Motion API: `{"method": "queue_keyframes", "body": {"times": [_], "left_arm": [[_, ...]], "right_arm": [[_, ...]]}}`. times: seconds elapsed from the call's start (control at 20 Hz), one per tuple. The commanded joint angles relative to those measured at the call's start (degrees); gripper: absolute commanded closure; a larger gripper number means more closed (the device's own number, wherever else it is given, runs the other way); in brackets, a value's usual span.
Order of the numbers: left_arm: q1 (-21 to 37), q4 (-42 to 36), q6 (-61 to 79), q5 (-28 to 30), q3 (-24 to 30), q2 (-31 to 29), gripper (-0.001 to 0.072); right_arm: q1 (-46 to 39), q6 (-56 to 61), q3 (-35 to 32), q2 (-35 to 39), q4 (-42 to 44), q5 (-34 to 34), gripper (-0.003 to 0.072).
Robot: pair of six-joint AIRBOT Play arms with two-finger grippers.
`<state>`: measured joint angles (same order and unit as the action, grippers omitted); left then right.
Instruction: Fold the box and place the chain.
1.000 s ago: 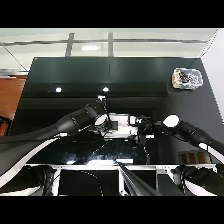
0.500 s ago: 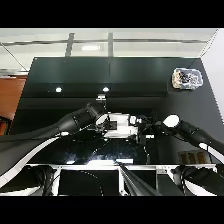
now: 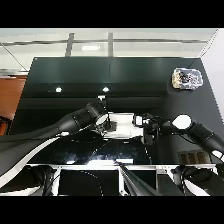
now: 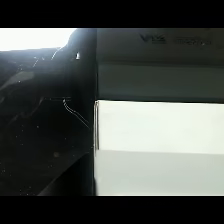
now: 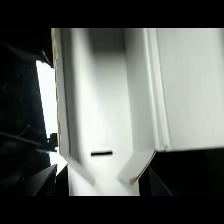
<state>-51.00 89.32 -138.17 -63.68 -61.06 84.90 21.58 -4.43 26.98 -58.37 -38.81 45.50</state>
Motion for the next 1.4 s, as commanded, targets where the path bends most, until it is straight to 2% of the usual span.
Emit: {"method": "queue_keyframes", "body": {"times": [0.0,0.2,0.3,0.45,0.5,0.6,0.65,0.7,0.75,1.05,1.35], "left_arm": [[0.0,0.4,0.1,0.7,0.0,0.0,0.0681],[0.0,0.4,0.1,1.0,0.0,0.0,0.0680],[0.0,0.3,0.1,0.6,0.0,0.0,0.0680],[0.0,0.3,0.1,0.4,0.0,0.0,0.0680],[0.0,0.2,0.1,0.5,0.0,0.0,0.0680],[0.0,0.2,0.1,0.4,0.0,0.0,0.0680],[0.0,0.2,0.1,0.5,0.0,0.0,0.0680],[0.0,0.2,0.1,0.5,0.0,0.0,0.0680],[0.0,0.2,0.1,0.4,0.0,0.0,0.0680],[0.0,0.2,0.1,0.4,0.0,0.0,0.0680],[0.0,0.2,0.1,0.4,0.0,0.0,0.0680]], "right_arm": [[-2.0,-0.9,-0.4,1.7,-6.0,3.3,0.0028],[-2.0,-9.2,-0.4,-2.3,-0.2,0.3,0.0029],[-1.9,-12.9,-0.4,-4.0,2.6,0.6,0.0079],[-1.6,-15.6,-0.3,-4.6,3.8,-0.3,0.0082],[-1.6,-16.5,-0.2,-4.8,4.9,-0.8,0.0193],[-1.6,-17.1,-0.1,-5.5,7.5,-0.8,0.0200],[-1.5,-17.0,-0.1,-5.8,7.9,-0.6,0.0295],[-1.1,-16.8,-0.1,-5.9,7.7,-0.5,0.0515],[-0.5,-16.6,-0.1,-5.9,8.0,-0.6,0.0561],[2.5,-14.7,-0.1,-7.6,17.1,-4.7,0.0554],[2.6,-14.2,-0.2,-7.6,17.3,-5.5,0.0555]]}}
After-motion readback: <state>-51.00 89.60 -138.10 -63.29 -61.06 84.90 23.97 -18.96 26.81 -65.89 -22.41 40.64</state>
